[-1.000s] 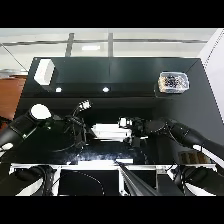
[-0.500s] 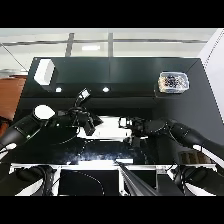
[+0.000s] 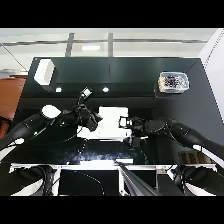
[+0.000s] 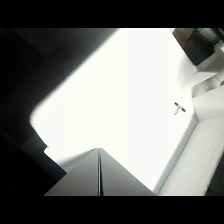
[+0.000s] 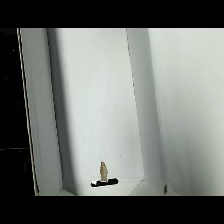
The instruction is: Fold the box and place the chain.
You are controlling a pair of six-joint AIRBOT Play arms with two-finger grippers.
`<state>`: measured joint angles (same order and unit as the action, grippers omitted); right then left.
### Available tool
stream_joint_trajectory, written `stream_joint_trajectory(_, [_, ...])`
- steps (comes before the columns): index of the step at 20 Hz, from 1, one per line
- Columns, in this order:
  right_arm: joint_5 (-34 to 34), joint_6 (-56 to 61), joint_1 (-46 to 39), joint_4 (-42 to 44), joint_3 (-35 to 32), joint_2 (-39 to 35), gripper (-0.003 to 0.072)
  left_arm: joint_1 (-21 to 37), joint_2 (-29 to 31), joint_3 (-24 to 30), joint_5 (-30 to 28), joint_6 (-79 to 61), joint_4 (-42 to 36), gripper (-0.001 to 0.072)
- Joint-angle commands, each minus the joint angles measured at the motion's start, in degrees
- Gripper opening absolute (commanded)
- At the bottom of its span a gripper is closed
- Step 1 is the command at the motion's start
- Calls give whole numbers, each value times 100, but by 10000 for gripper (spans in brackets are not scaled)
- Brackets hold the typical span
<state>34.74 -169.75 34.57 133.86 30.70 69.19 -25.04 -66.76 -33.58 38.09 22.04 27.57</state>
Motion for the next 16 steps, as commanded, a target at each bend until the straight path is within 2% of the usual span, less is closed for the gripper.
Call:
stream_joint_trajectory(1, [-2,0,-2,0,-2,-4,530,-7,-177,2,-46,2,7,25])
stream_joint_trajectory(4, [-2,0,-2,0,-2,-4,530,-42,-365,2,0,0,9,25])
stream_joint_trajectory(16, [-2,0,-2,0,0,-4,530,-70,-273,-4,-11,0,44,25])
